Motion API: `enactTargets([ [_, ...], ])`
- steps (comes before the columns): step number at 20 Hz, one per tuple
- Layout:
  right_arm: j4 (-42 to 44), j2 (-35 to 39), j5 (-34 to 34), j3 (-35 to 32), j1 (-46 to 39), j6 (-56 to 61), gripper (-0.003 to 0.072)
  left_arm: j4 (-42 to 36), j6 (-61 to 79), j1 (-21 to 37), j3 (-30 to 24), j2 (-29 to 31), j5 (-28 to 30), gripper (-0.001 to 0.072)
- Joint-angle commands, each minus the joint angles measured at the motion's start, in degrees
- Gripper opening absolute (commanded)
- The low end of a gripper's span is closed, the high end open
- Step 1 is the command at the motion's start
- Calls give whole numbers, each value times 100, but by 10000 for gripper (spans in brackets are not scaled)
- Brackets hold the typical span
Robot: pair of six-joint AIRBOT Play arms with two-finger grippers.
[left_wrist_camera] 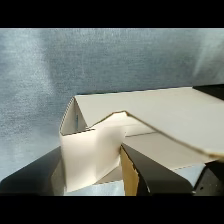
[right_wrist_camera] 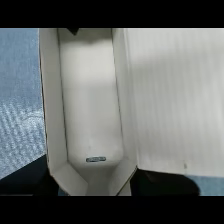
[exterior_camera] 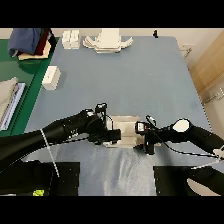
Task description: Fold the box.
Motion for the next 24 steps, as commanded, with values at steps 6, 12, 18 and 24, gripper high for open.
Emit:
enactTargets([
  [6, -13, 0, 17, 4, 2, 0, 514, -525, 396, -42, 160, -66, -162, 669],
  [12, -13, 0, 17, 4, 2, 0, 514, -911, 774, 157, 321, 227, -691, 669],
  [18, -13, 0, 17, 4, 2, 0, 514, -1119, 1547, 660, 450, 612, -1259, 656],
  [24, -13, 0, 17, 4, 2, 0, 514, -1248, 2481, 1029, 1211, 1272, -2433, 267],
])
